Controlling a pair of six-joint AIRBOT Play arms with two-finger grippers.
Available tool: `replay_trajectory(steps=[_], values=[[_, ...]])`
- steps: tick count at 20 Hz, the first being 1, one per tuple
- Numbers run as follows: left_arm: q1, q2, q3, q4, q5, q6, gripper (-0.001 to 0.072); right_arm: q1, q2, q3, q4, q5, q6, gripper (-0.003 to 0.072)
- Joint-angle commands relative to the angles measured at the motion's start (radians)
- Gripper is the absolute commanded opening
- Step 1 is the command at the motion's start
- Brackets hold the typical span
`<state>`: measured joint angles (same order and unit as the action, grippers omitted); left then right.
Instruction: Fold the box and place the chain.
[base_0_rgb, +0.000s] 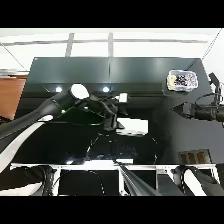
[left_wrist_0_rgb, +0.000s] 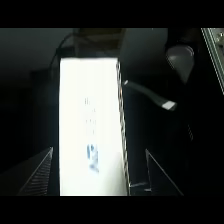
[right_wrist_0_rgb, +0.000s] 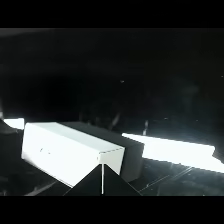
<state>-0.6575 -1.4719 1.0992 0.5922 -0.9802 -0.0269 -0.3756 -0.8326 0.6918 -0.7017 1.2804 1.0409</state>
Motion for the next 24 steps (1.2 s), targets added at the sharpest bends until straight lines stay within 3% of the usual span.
replay_trajectory(steps=[1,11,16,24], values=[[-0.067,-0.087,0.077,-0.005,0.061,-0.013,0.0707,-0.01,0.003,0.001,-0.006,-0.007,0.0,0.0019],[-0.072,-0.168,0.105,0.002,0.05,-0.12,0.0704,-0.01,0.003,0.001,-0.006,-0.009,-0.001,0.0019],[-0.077,-0.192,0.106,0.002,-0.023,-0.139,0.0703,-0.01,0.003,0.001,-0.006,-0.01,-0.001,0.0019],[-0.126,-0.192,0.106,0.066,0.002,-0.141,0.0709,-0.01,0.003,0.001,-0.006,-0.01,-0.001,0.0019]])
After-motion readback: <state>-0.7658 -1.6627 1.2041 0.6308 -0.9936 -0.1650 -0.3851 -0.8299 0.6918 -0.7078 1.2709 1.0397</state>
